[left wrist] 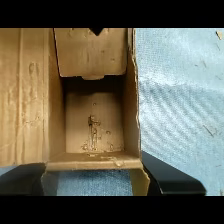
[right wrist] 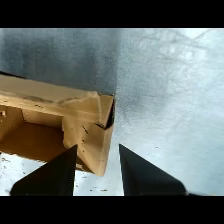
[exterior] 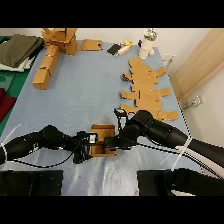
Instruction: Fold the box.
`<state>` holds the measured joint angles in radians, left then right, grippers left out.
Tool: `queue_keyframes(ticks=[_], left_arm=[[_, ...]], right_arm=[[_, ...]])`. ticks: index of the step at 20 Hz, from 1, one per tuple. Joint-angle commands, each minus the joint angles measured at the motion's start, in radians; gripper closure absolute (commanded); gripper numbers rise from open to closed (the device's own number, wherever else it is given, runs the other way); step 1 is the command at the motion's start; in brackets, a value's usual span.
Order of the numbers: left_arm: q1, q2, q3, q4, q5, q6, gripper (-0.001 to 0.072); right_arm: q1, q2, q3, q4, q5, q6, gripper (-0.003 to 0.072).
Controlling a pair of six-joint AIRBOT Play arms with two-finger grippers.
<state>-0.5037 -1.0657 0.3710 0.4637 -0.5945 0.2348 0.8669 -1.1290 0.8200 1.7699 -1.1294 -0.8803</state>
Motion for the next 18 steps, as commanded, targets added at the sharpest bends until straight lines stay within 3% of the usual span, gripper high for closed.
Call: queue_keyframes(ticks=[1, 7, 11, 16, 18], left_arm=[[0.0, 0.001, 0.0, 0.0, 0.0, 0.0, 0.015], [0.0, 0.0, 0.0, 0.0, 0.0, 0.0, 0.0149], [0.0, 0.001, 0.0, 0.0, 0.0, 0.0, 0.015], [0.0, 0.0, 0.0, 0.0, 0.0, 0.0, 0.0149], [0.0, 0.0, 0.0, 0.0, 0.0, 0.0, 0.0149]], right_arm=[[0.019, -0.034, 0.005, 0.026, 0.014, 0.038, 0.0302], [0.057, -0.145, 0.073, -0.024, 0.011, 0.108, 0.0302], [0.062, -0.181, 0.099, -0.129, -0.097, 0.186, 0.0308], [0.063, -0.181, 0.099, -0.116, -0.102, 0.192, 0.036], [0.063, -0.181, 0.099, -0.105, -0.102, 0.192, 0.0449]])
